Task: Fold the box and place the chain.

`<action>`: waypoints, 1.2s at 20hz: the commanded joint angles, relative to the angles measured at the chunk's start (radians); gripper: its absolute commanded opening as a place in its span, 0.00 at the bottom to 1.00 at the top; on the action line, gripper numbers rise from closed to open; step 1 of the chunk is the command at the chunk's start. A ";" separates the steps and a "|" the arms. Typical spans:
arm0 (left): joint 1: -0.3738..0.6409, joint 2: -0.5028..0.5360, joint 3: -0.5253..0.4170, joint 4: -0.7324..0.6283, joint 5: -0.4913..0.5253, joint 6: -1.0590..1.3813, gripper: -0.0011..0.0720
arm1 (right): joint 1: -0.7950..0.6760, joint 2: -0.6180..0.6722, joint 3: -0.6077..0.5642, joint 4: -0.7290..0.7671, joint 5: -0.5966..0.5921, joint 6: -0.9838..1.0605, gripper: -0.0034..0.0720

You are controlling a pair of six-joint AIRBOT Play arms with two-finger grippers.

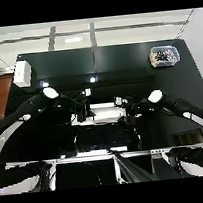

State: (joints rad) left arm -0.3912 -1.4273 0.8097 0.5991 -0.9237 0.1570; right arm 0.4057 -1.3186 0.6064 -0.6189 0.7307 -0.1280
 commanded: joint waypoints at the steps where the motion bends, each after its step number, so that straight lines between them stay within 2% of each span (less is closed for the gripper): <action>1: 0.011 0.024 0.008 0.077 0.003 -0.123 0.83 | 0.001 0.000 0.000 0.000 0.001 0.000 0.64; 2: 0.023 0.047 0.013 0.135 0.003 -0.182 0.89 | 0.001 0.000 0.000 0.000 0.001 0.000 0.64; 5: 0.082 0.140 0.030 0.305 -0.009 -0.417 0.90 | 0.001 0.000 0.000 0.000 0.001 0.000 0.64; 7: 0.140 0.211 0.034 0.363 -0.083 -0.584 0.89 | 0.001 0.000 0.000 -0.001 0.001 0.000 0.64; 8: 0.174 0.237 0.036 0.357 -0.170 -0.662 0.89 | 0.001 0.000 0.000 -0.002 0.002 0.000 0.62; 9: 0.201 0.249 0.036 0.333 -0.262 -0.731 0.85 | 0.002 0.000 0.000 -0.003 0.005 0.000 0.43; 10: 0.220 0.247 0.034 0.288 -0.365 -0.808 0.66 | 0.002 0.000 0.000 -0.004 0.010 -0.003 0.26; 11: 0.223 0.240 0.021 0.229 -0.440 -0.864 0.23 | 0.001 0.000 0.000 -0.004 0.010 -0.003 0.21; 12: 0.216 0.231 -0.001 0.157 -0.488 -0.865 0.05 | 0.002 0.000 0.000 -0.004 0.009 -0.003 0.20; 13: 0.194 0.220 -0.034 0.069 -0.500 -0.864 0.05 | 0.001 0.000 0.000 -0.003 0.008 -0.003 0.20; 15: 0.121 0.191 -0.091 -0.085 -0.399 -0.847 0.05 | 0.001 0.000 0.000 -0.003 0.007 -0.002 0.21; 18: 0.013 0.148 -0.085 -0.216 -0.159 -0.679 0.05 | 0.001 0.000 0.000 -0.004 0.005 -0.003 0.22; 22: -0.011 0.121 -0.011 -0.226 0.178 -0.613 0.05 | 0.001 0.000 0.000 -0.003 0.006 -0.003 0.22; 24: -0.002 0.102 -0.002 -0.182 0.299 -0.613 0.05 | 0.001 0.000 0.000 -0.003 0.005 -0.003 0.22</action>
State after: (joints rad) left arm -0.3855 -1.3018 0.7856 0.4141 -0.8558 -0.4889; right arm 0.4061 -1.3186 0.6064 -0.6228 0.7372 -0.1307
